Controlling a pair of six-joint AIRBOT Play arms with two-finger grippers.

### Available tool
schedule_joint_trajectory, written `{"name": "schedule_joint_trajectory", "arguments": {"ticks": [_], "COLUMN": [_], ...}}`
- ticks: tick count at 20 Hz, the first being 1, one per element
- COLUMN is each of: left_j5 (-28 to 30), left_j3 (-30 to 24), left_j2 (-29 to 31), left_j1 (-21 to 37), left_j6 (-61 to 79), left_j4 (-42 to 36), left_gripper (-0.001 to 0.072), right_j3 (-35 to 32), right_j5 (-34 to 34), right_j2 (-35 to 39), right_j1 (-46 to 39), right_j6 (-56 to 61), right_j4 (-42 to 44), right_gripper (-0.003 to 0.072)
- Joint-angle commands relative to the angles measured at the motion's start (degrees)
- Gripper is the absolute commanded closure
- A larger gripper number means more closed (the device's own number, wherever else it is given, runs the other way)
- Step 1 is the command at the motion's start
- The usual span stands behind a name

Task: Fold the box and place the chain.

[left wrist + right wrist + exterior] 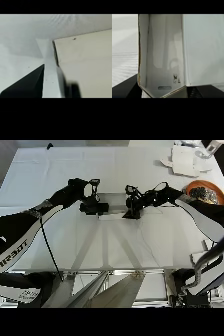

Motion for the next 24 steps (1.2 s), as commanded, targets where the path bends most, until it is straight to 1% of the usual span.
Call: {"name": "schedule_joint_trajectory", "arguments": {"ticks": [1,2,3,4,6,7,8,15,17,18,19,20,22,24], "left_j5": [0.8,1.2,1.4,1.4,2.3,2.7,3.3,5.4,6.0,6.0,5.9,5.6,4.2,1.2], "left_j3": [0.2,0.1,0.2,0.1,0.2,0.1,0.1,0.1,0.1,0.1,0.1,0.1,0.1,0.1], "left_j2": [-0.8,-0.9,-1.0,-1.0,-1.0,-1.0,-1.0,-1.0,-0.8,-0.6,-0.2,0.2,1.5,2.8], "left_j1": [-0.8,-1.0,-1.1,-1.3,-1.5,-1.7,-1.7,-1.8,-1.7,-1.6,-1.3,-1.0,0.1,1.6], "left_j6": [-1.7,-1.7,-1.9,-2.1,-1.9,-1.6,-1.1,0.8,0.8,0.8,0.8,0.8,0.8,1.9], "left_j4": [-0.7,-0.6,-0.7,-0.6,-0.6,-0.6,-0.6,-0.4,-0.4,-0.5,-0.7,-0.9,-2.6,-5.5], "left_gripper": [0.0403,0.0441,0.0443,0.0472,0.0581,0.0584,0.0695,0.0702,0.0679,0.0592,0.0439,0.0394,0.0352,0.0352], "right_j3": [0.0,0.0,0.0,0.0,0.0,0.0,0.0,0.0,0.0,0.0,0.0,0.0,0.0,0.0], "right_j5": [0.0,0.0,0.0,0.0,0.0,0.0,0.0,0.0,0.0,0.0,0.0,0.0,0.0,0.0], "right_j2": [0.0,0.0,0.0,0.0,0.0,0.0,0.0,0.0,0.0,0.0,0.0,0.0,0.0,0.0], "right_j1": [0.0,0.0,0.0,0.0,0.0,0.0,0.0,0.0,0.0,0.0,0.0,0.0,0.0,0.0], "right_j6": [0.2,0.2,0.2,0.2,0.2,0.2,0.2,0.2,0.2,0.2,0.2,0.2,0.2,0.2], "right_j4": [0.2,0.2,0.2,0.2,0.2,0.2,0.2,0.2,0.2,0.2,0.2,0.2,0.2,0.2], "right_gripper": [0.0351,0.0351,0.0351,0.0351,0.0351,0.0351,0.0351,0.0351,0.0351,0.0351,0.0351,0.0351,0.0351,0.0351]}}
